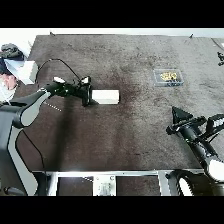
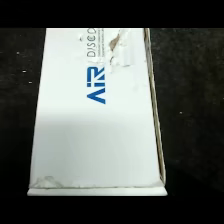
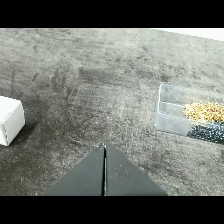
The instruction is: Fold the box and place the chain.
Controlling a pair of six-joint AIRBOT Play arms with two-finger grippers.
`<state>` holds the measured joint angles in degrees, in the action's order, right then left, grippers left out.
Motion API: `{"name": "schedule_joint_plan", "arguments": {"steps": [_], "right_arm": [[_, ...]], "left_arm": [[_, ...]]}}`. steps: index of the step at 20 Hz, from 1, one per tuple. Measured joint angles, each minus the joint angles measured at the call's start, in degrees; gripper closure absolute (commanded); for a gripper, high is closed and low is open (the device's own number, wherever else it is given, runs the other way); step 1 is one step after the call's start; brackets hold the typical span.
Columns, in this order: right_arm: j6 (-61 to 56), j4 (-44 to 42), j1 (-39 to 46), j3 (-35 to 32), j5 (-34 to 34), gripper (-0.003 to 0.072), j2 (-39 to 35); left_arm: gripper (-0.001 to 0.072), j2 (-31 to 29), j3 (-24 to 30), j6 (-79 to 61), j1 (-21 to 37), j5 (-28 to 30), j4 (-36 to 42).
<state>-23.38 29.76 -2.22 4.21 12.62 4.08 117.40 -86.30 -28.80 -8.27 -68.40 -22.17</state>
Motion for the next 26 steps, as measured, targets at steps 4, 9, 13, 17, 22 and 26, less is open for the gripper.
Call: {"name": "schedule_joint_plan", "arguments": {"steps": [4,9,13,17,22,26], "right_arm": [[0.0,0.04,-0.02,-0.04,-0.04,0.0678,-0.07],[0.0,0.04,-0.02,-0.04,-0.07,0.0678,-0.17],[0.0,0.04,0.0,-0.04,-0.07,0.0678,-0.17],[0.0,0.04,0.0,-0.04,-0.07,0.0678,-0.17],[0.0,0.04,-0.02,-0.04,-0.07,0.0678,-0.17],[-0.02,0.04,-0.02,-0.04,-0.07,0.0678,-0.17]], "left_arm": [[0.0706,-5.16,-1.18,5.31,2.73,2.64,6.23],[0.0706,-17.68,0.55,19.54,9.14,25.18,11.02],[0.0706,-23.78,6.38,28.22,13.53,48.0,11.91],[0.0706,-22.21,10.67,33.99,15.93,57.48,12.2],[0.0706,-17.68,12.02,37.35,17.29,61.13,12.24],[0.0706,-14.32,12.22,38.99,19.28,59.98,12.11]]}}
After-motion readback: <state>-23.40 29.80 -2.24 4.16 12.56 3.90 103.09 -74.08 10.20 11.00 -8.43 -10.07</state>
